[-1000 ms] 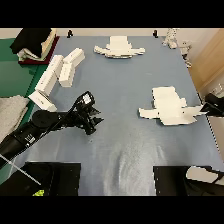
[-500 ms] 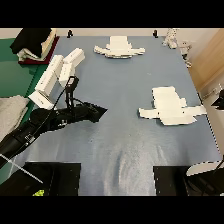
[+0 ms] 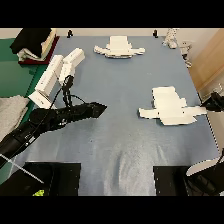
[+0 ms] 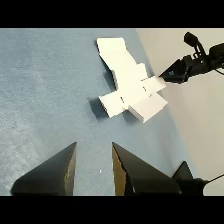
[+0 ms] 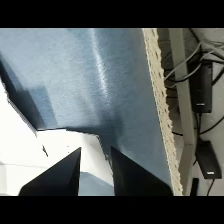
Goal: Fold the box.
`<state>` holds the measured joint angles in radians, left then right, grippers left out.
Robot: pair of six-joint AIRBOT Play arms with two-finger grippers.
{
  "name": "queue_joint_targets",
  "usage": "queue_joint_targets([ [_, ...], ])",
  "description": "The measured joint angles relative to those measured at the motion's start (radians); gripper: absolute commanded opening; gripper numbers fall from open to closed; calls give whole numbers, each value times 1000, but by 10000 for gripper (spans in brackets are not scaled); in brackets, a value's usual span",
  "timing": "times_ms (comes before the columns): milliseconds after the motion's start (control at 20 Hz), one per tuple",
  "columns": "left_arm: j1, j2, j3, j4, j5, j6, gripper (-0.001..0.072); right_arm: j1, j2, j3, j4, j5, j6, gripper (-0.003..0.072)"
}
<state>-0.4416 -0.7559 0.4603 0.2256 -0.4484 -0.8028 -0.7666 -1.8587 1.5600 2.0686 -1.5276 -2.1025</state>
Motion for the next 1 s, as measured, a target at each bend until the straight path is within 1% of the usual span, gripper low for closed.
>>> queue_joint_targets([
  [50,0,0,0,-3,1,-2,335,0,-5,2,10,-10,-8,279],
  [100,0,0,0,-8,1,-4,335,0,-8,2,25,-26,-17,279],
  [150,0,0,0,-16,0,-6,335,0,-10,3,41,-40,-24,214],
  [200,0,0,0,-26,-4,-11,335,1,-11,3,66,-58,-30,8],
  [450,16,-5,1,-51,-60,-50,336,53,3,-23,206,-142,-53,2],
  [550,65,-9,3,-55,-109,-56,335,98,41,-68,232,-138,-53,1],
  [650,147,-15,12,-46,-185,-58,335,155,103,-134,252,-108,-50,1],
  [750,251,-27,31,-9,-280,-61,335,220,183,-227,262,-64,-29,1],
  [850,344,-46,49,37,-378,-62,335,293,282,-346,268,-8,2,1],
  [1000,434,-90,76,105,-511,-61,335,416,463,-566,273,102,69,2],
])
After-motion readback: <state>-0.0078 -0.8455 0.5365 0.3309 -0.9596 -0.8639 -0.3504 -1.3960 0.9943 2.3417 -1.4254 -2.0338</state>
